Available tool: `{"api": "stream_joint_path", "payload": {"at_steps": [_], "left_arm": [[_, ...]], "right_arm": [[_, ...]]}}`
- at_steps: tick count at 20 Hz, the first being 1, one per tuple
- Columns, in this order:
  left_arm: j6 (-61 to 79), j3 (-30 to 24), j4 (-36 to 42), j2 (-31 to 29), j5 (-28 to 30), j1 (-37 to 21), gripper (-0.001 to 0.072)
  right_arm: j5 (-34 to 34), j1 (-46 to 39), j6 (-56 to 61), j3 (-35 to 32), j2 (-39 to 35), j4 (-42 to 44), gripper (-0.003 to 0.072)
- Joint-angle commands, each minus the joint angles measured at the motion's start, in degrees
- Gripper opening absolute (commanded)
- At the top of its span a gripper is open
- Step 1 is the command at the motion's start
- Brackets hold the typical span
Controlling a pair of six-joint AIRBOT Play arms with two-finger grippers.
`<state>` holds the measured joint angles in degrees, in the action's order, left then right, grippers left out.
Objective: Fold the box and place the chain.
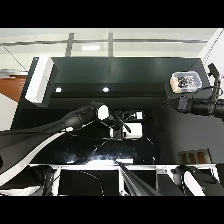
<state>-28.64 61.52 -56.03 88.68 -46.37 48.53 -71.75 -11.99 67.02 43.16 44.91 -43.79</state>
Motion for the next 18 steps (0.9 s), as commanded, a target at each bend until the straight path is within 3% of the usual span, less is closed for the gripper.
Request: {"api": "stream_joint_path", "payload": {"at_steps": [1,4,8,14,18], "left_arm": [[-6.9,0.7,-2.9,-2.1,-3.8,-2.8,0.0329],[-16.5,0.6,-10.1,-6.4,-10.1,-9.8,0.0332],[-24.1,-1.6,-14.7,-14.2,-18.5,-23.6,0.0333],[-28.9,-11.8,-17.5,-24.5,-23.0,-52.6,0.0333],[-30.1,-15.6,-17.2,-25.6,-23.9,-66.8,0.0335]], "right_arm": [[0.1,0.0,0.0,0.0,0.0,0.0,0.0043],[0.8,0.0,0.0,0.0,0.0,0.0,0.0044],[1.0,0.0,0.0,0.0,0.0,0.0,0.0043],[1.1,0.0,-1.5,0.0,0.0,0.0,0.0043],[1.1,0.0,-1.5,0.0,0.0,0.0,0.0043]]}}
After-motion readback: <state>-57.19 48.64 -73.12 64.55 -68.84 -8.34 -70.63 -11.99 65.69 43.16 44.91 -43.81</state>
